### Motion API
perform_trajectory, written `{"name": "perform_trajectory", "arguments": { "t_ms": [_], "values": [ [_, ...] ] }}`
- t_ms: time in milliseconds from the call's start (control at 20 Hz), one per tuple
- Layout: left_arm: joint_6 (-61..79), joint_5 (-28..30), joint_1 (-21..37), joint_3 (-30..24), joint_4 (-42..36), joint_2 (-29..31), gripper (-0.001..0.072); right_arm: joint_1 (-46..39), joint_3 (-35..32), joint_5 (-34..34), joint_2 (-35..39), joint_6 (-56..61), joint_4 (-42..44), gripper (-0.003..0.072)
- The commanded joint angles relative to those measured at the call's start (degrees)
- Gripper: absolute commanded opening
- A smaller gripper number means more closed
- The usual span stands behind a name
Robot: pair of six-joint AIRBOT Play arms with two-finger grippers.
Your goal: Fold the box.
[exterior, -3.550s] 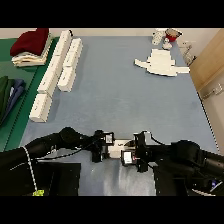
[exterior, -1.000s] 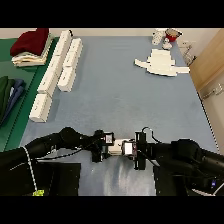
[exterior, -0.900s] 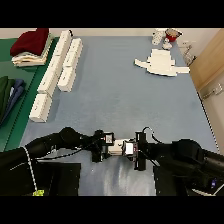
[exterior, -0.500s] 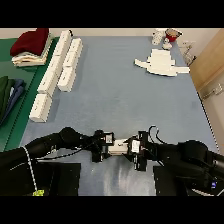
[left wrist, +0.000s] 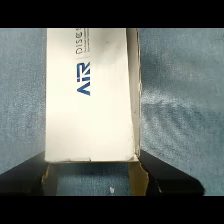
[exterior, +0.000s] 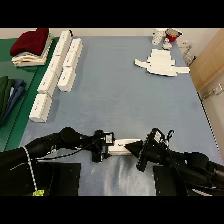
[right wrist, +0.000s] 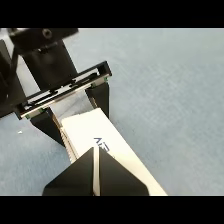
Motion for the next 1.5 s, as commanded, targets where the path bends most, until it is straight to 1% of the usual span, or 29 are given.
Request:
{"name": "perform_trajectory", "arguments": {
  "t_ms": [0, 350, 600, 850, 1450],
  "values": [
    [0.0, 0.0, 0.0, 0.0, 0.0, 0.0, 0.0523, 0.2, -2.6, 2.3, -0.2, 2.2, 0.6, 0.0053],
    [0.0, 0.0, 0.0, 0.0, 0.0, 0.0, 0.0523, 0.2, -4.3, 2.3, -4.8, 2.8, 0.7, 0.0054],
    [0.0, 0.0, 0.0, 0.0, 0.0, 0.0, 0.0523, 0.2, -4.4, 2.1, -4.9, 4.4, 0.7, 0.0054],
    [0.0, 0.0, 0.0, 0.0, 0.0, 0.0, 0.0523, 0.2, -4.4, -0.1, -4.9, 8.7, 0.7, 0.0054],
    [0.0, 0.0, 0.0, 0.0, 0.0, 0.0, 0.0523, 0.1, -3.8, 0.0, -5.0, 9.7, 0.7, 0.0054]
  ]
}}
